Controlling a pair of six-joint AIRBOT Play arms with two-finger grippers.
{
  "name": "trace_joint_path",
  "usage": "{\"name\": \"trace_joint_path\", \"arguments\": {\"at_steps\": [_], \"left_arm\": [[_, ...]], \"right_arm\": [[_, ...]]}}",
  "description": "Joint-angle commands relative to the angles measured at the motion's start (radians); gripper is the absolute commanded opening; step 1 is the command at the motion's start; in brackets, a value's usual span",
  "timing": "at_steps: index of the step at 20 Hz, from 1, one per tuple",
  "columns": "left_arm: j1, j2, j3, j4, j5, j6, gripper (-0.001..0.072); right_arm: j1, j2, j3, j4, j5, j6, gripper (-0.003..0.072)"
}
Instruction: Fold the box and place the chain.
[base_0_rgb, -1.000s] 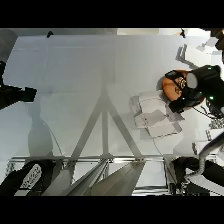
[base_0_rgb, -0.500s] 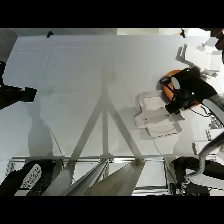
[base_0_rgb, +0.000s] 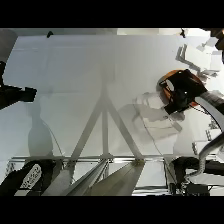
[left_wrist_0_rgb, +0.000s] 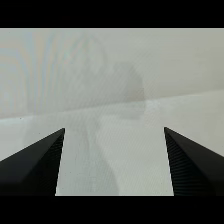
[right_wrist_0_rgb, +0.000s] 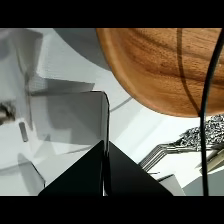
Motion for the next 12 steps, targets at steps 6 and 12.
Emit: {"name": "trace_joint_path", "arguments": {"at_steps": [6, 12], "left_arm": [[0.000, 0.001, 0.000, 0.000, 0.000, 0.000, 0.0696], [0.000, 0.001, 0.000, 0.000, 0.000, 0.000, 0.0696]], "right_arm": [[0.001, 0.071, 0.001, 0.051, 0.031, -0.106, 0.0007], [0.001, 0.359, 0.001, 0.336, -0.080, -0.241, 0.0008]]}}
